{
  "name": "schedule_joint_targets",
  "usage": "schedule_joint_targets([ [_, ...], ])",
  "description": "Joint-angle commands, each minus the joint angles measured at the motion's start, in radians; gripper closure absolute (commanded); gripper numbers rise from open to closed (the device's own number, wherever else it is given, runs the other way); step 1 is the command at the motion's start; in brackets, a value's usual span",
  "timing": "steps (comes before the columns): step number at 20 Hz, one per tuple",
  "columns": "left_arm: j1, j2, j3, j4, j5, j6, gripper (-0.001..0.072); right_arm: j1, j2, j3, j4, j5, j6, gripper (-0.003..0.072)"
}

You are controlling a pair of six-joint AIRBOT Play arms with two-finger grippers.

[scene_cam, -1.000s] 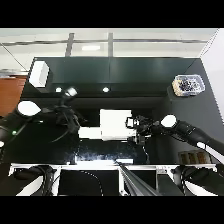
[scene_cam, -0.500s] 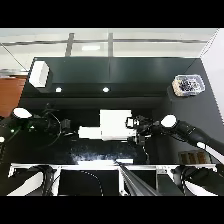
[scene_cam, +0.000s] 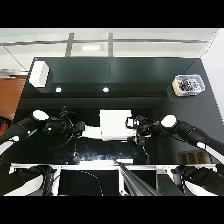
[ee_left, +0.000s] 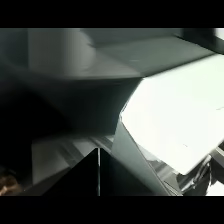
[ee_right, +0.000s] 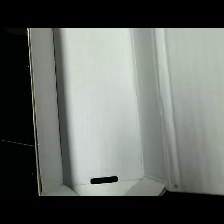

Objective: Fold the box and place the chain.

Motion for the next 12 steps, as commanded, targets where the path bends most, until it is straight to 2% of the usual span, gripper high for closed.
schedule_joint_targets([
  [1, -0.018, 0.003, 0.032, -0.035, -0.035, 0.070, 0.0682, 0.000, 0.001, 0.000, 0.001, 0.000, 0.000, 0.0202],
  [2, -0.017, 0.011, 0.047, -0.034, -0.039, 0.070, 0.0642, 0.000, 0.001, 0.000, 0.001, 0.000, 0.000, 0.0202],
  [3, -0.015, 0.019, 0.063, -0.029, -0.042, 0.069, 0.0511, 0.000, 0.001, 0.000, 0.001, 0.000, 0.000, 0.0202],
  [5, -0.016, 0.037, 0.097, -0.013, -0.069, 0.088, 0.0038, 0.000, 0.001, 0.000, 0.001, 0.000, 0.000, 0.0202],
  [6, -0.016, 0.047, 0.110, 0.005, -0.083, 0.090, -0.0002, 0.000, 0.001, 0.000, 0.001, 0.000, 0.000, 0.0202],
  [9, -0.037, 0.060, 0.120, 0.002, -0.078, 0.087, 0.0002, 0.000, 0.001, 0.000, 0.001, 0.000, 0.000, 0.0202],
  [12, -0.127, 0.060, 0.121, 0.003, 0.007, 0.082, 0.0011, 0.000, 0.001, 0.000, 0.001, -0.002, 0.001, 0.0202],
])
